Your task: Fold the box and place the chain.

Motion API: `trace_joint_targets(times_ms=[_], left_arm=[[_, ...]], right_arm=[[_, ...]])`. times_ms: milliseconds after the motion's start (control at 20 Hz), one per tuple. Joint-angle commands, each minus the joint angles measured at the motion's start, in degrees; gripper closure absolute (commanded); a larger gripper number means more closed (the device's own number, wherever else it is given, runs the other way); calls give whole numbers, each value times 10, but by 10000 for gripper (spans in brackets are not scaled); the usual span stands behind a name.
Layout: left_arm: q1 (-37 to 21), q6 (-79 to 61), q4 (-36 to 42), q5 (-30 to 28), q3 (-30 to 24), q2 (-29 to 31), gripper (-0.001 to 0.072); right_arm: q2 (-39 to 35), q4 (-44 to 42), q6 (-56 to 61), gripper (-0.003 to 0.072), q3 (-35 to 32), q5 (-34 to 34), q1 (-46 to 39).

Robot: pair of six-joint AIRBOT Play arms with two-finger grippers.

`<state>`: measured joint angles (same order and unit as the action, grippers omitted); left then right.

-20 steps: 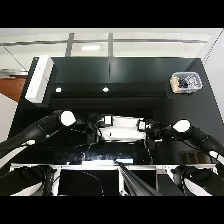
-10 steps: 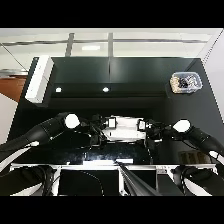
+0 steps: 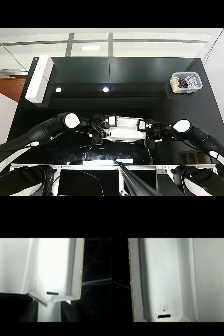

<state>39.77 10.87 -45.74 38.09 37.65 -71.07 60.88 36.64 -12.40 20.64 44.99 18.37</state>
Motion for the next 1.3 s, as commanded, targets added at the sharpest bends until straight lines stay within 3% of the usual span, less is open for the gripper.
trace_joint_targets(times_ms=[0, 350, 450, 1050, 1150, 1200, 1250], left_arm=[[0, -2, 47, 10, 0, 0, 443], [2, -13, 91, -2, 0, -15, 448], [5, -18, 100, -2, 0, -25, 483], [16, -23, 105, -6, 0, -39, 485], [17, -23, 105, -6, 0, -39, 432], [17, -23, 105, -7, 0, -39, 335], [17, -23, 104, -6, 0, -39, 302]], right_arm=[[0, 0, 0, 211, 0, 0, 0], [0, 0, 0, 210, 0, 0, 0], [0, 0, 0, 210, 0, 0, 0], [0, 0, 0, 210, 0, 0, 0], [0, 0, 0, 211, 0, 0, 0], [0, 0, 0, 211, 0, 0, 0], [0, 0, 0, 210, 0, 0, 0]])
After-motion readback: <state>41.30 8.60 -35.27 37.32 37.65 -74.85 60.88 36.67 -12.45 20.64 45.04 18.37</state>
